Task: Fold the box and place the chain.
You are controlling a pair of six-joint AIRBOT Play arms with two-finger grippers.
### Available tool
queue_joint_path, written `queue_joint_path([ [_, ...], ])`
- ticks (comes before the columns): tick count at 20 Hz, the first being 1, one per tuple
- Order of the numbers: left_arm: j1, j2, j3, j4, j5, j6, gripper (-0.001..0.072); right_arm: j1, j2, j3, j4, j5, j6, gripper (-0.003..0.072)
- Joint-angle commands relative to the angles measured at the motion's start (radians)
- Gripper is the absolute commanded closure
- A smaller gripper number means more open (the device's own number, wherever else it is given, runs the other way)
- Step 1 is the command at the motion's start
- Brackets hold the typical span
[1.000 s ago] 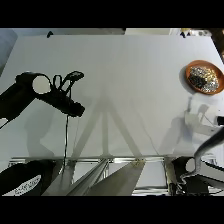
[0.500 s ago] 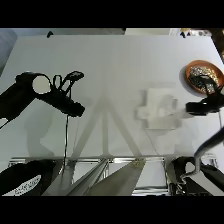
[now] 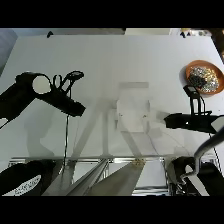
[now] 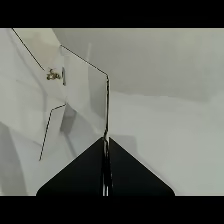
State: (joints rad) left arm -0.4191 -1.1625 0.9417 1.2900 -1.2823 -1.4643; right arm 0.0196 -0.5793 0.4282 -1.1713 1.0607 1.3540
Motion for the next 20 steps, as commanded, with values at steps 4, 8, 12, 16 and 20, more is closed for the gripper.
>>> queue_joint_path([
  [4,0.0,0.0,-0.01,0.051,-0.078,0.178,0.0561,0.027,0.058,-0.035,0.018,0.027,0.007,0.0666],
  [8,0.0,-0.002,-0.06,-0.198,0.062,0.523,0.0304,0.027,0.058,-0.036,0.025,0.059,0.003,0.0666],
  [12,0.003,-0.09,-0.085,-0.589,0.11,0.871,0.0233,0.027,0.058,-0.037,0.029,0.06,0.003,0.0666],
  [16,0.057,-0.299,0.024,-0.783,0.062,0.939,0.0203,0.027,0.058,-0.037,0.029,0.059,0.003,0.0666],
  [20,0.103,-0.501,0.189,-0.822,-0.014,0.919,0.0172,0.027,0.058,-0.037,0.033,0.062,0.003,0.0666],
])
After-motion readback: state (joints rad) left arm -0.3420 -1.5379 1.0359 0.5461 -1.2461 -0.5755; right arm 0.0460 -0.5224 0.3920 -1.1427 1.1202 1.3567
